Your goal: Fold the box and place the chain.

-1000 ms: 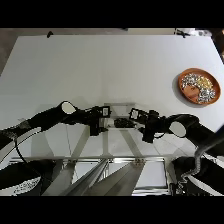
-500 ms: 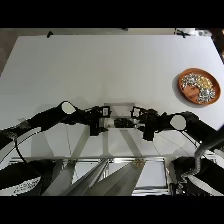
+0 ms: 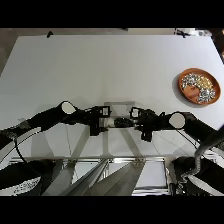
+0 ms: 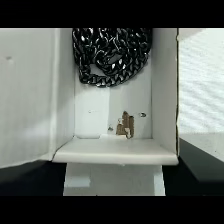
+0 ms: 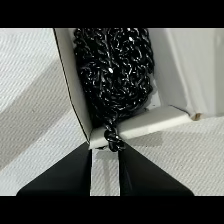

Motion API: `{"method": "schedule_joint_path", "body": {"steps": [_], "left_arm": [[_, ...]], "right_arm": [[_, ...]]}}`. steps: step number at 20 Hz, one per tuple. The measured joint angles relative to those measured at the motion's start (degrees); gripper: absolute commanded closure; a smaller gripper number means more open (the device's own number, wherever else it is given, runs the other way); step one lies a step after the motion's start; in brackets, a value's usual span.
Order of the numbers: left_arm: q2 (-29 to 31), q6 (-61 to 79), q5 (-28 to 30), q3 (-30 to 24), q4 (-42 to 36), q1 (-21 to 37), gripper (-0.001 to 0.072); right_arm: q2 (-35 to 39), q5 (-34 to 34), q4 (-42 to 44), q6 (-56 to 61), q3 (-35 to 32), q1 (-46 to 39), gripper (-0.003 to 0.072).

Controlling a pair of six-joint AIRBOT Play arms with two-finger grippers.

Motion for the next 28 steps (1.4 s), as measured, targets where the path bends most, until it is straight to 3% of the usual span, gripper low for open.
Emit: {"method": "schedule_joint_path", "body": {"steps": [3,13,21,28], "left_arm": [[0.00,-0.11,0.02,0.00,0.00,0.00,0.0486],[0.00,0.28,0.02,0.00,0.15,0.00,0.0486],[0.00,0.22,0.02,0.00,0.07,0.00,0.0486],[0.00,0.20,0.00,0.00,0.07,0.00,0.0486]], "right_arm": [[-0.02,-0.37,0.24,-0.22,0.00,0.00,0.0642],[0.70,5.95,-6.19,2.45,0.13,-0.02,0.0678],[9.75,8.55,-9.38,15.93,6.88,-0.02,0.0679],[12.26,6.21,1.36,22.64,11.37,0.00,0.0679]]}}
